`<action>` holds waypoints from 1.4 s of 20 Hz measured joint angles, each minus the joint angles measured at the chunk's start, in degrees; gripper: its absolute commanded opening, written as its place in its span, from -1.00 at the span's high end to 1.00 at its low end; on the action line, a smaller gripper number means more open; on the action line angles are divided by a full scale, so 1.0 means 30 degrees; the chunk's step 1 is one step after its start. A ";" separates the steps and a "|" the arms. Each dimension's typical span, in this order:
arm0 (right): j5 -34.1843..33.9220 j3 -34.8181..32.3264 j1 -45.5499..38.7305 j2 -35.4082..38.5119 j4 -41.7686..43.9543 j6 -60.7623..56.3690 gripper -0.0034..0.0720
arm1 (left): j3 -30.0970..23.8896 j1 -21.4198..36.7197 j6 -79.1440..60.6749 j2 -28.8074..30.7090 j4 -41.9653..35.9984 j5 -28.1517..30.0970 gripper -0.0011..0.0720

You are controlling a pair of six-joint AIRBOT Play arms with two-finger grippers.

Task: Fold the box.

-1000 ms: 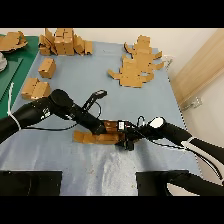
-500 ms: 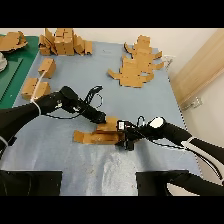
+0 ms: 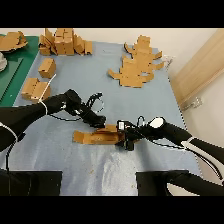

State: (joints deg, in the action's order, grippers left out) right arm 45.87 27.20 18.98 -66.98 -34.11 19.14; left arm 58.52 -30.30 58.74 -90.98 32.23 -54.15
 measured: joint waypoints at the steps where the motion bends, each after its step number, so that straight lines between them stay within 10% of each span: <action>1: -0.0007 0.0007 0.0000 0.0000 0.0007 0.0000 -0.33 | 0.0007 0.0000 0.0087 -0.0007 0.0007 -0.0007 0.94; 10: -0.0146 0.0000 0.0000 0.0000 0.0000 -0.0007 -0.33 | 0.0379 0.0583 -0.3337 0.2484 0.2069 0.1326 0.95; 21: -0.0160 0.0000 0.0007 0.0000 0.0000 -0.0007 -0.33 | -0.5391 0.2943 -1.0790 1.1023 0.5595 0.0743 0.93; 22: -0.0160 0.0007 0.0007 0.0000 0.0000 0.0000 -0.33 | -0.5763 0.2994 -1.1934 1.1213 0.5610 0.0736 0.76; 23: -0.0160 0.0007 0.0000 0.0000 0.0000 0.0000 -0.33 | -0.6098 0.2994 -1.2983 1.1293 0.5668 0.0750 -0.34; 24: -0.0160 0.0007 0.0000 0.0000 -0.0007 -0.0007 -0.33 | -0.6346 0.2812 -1.3770 1.1293 0.5690 0.0765 -0.87; 28: -0.0160 0.0007 0.0007 0.0000 -0.0029 -0.0007 -0.33 | -0.6783 0.1282 -1.5438 1.0834 0.5676 0.0619 -0.88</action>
State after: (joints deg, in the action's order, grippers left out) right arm 45.39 27.22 19.00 -66.98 -34.20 19.11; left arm 38.17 -26.46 12.43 -58.48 49.25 -52.29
